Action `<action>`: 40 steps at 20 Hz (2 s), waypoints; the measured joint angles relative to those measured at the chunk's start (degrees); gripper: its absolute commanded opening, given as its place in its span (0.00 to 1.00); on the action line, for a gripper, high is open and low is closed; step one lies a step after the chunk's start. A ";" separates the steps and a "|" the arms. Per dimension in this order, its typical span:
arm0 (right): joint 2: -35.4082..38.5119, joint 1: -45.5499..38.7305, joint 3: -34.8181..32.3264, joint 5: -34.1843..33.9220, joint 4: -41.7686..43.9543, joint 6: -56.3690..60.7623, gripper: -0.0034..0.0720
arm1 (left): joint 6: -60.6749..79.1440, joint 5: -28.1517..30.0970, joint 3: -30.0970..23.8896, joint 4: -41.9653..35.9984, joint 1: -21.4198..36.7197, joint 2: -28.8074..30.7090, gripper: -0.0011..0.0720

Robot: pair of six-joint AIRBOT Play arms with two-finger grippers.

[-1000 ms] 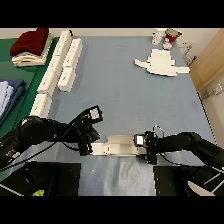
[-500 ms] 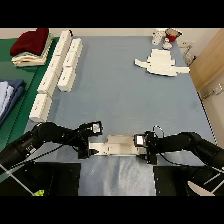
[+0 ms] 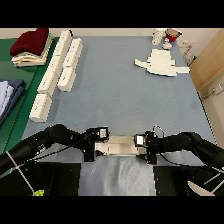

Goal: Fold the box.

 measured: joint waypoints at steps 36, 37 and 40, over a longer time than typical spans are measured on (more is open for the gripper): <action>0.02 0.00 0.00 0.00 0.00 0.00 0.77 | 2.60 7.15 -1.31 -11.82 -4.39 -1.60 0.03; 0.00 0.00 0.00 0.00 0.00 -0.02 0.77 | -0.57 7.08 -1.22 -10.49 -4.26 -0.55 0.03; 0.02 0.00 0.00 0.00 0.00 0.00 0.77 | -14.23 3.98 -0.98 -3.13 -2.73 3.26 0.03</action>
